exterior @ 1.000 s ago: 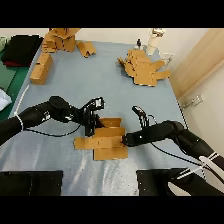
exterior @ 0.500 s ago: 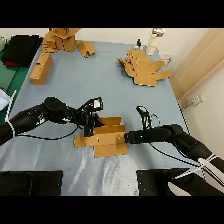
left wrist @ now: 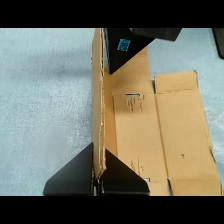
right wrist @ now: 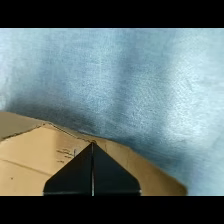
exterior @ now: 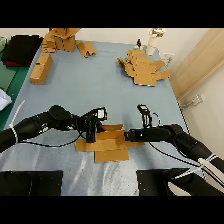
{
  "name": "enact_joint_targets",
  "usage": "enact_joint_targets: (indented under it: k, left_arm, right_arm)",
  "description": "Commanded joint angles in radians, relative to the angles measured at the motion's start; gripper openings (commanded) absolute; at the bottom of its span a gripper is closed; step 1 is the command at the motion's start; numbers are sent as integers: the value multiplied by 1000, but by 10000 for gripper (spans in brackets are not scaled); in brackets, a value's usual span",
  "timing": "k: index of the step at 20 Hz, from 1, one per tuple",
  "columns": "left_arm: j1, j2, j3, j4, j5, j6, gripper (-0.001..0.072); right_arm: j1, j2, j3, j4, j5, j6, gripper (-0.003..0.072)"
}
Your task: Fold the box.
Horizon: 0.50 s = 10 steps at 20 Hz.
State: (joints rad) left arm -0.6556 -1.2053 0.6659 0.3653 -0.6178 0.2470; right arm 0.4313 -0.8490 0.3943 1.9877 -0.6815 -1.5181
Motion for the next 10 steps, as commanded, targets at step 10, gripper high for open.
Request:
enact_joint_targets:
  k: [10]
  left_arm:
    - [-12, 0, -8, 5, -93, -32, 10]
  right_arm:
    - [1, 89, 32, -217, -146, 127, 2]
